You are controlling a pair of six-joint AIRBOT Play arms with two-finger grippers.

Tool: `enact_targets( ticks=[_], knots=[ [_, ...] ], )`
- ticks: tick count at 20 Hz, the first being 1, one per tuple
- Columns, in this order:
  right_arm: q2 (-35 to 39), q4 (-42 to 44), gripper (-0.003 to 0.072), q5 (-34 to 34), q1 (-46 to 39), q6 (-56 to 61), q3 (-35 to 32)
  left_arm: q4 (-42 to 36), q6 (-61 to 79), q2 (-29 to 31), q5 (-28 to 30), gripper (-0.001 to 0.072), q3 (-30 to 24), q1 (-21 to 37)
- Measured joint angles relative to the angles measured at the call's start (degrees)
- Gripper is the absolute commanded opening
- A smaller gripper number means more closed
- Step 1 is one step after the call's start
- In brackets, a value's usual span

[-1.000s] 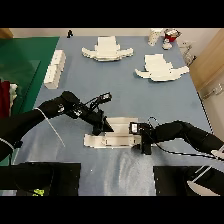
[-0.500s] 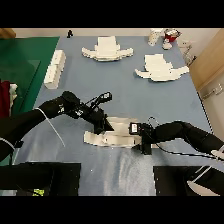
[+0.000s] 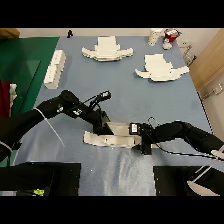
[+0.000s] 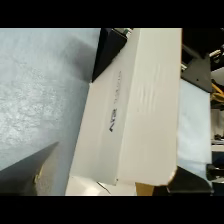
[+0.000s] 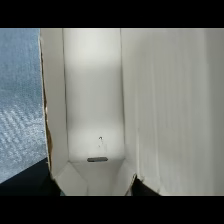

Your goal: Fold the box.

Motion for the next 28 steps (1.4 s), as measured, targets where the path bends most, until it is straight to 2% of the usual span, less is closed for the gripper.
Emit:
enact_targets(
  ticks=[6,7,8,12,15,17,21,24,28],
  knots=[
    [0.0,0.0,0.051,0.0,0.0,0.0,0.0,13.2,-12.1,7.7,-3.5,0.0636,0.1,0.2],
    [0.0,0.0,0.051,0.0,0.0,0.0,0.0,16.3,-14.9,9.4,-4.5,0.0459,0.1,0.3],
    [0.0,0.0,0.051,0.0,0.0,0.0,0.0,19.1,-17.8,11.0,-5.5,0.0024,0.1,0.3],
    [0.0,0.0,0.051,0.1,0.0,0.0,0.0,24.2,-28.9,15.4,-11.7,0.0012,0.1,0.2],
    [0.0,0.0,0.051,0.1,0.0,0.0,0.0,23.2,-36.8,16.7,-15.4,0.0012,0.1,-1.9],
    [0.0,0.0,0.051,0.3,0.0,0.0,0.0,20.8,-40.8,17.1,-15.4,0.0012,0.1,-4.9],
    [0.0,0.0,0.051,0.3,0.0,-0.2,0.0,15.9,-46.7,17.2,-8.7,0.0012,0.1,-10.4],
    [0.0,-0.1,0.051,0.3,0.0,-0.4,0.0,12.7,-48.7,16.6,-3.4,0.0012,0.5,-11.9],
    [0.0,-0.5,0.051,0.3,0.3,-0.4,0.0,10.1,-49.9,14.1,0.0,0.0012,2.0,-12.6]
  ],
)
